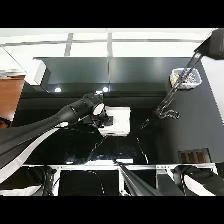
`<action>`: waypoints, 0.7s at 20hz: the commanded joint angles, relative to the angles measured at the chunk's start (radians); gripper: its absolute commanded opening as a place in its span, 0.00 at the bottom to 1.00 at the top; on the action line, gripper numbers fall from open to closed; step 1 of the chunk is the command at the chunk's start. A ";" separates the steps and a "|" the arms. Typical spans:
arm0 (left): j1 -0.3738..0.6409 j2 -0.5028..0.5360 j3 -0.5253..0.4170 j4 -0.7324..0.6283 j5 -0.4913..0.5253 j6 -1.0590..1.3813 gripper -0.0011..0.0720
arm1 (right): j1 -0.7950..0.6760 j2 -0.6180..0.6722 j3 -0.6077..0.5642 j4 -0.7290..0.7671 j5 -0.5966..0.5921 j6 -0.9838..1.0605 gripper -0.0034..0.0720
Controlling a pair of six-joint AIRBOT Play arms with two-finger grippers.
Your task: Fold the box and place the chain.
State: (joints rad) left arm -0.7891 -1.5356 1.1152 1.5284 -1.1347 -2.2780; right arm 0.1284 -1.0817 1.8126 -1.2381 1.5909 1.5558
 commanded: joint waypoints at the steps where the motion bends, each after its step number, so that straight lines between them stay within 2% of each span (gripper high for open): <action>1: 0.001 -0.001 0.000 0.000 0.000 0.000 0.06 | 0.110 0.017 -0.021 0.098 0.050 -0.016 0.07; 4: 0.001 -0.001 0.000 0.000 0.000 0.000 0.06 | 0.155 0.017 -0.089 0.244 0.027 -0.046 0.07; 8: 0.001 -0.001 0.000 0.000 0.000 0.000 0.06 | 0.230 0.016 -0.265 0.396 -0.124 -0.084 0.07; 11: 0.001 -0.001 0.000 0.000 -0.001 0.000 0.06 | 0.276 0.010 -0.390 0.455 -0.260 -0.103 0.07; 14: 0.001 -0.001 0.000 0.000 -0.001 0.000 0.06 | 0.286 0.004 -0.484 0.479 -0.310 -0.127 0.07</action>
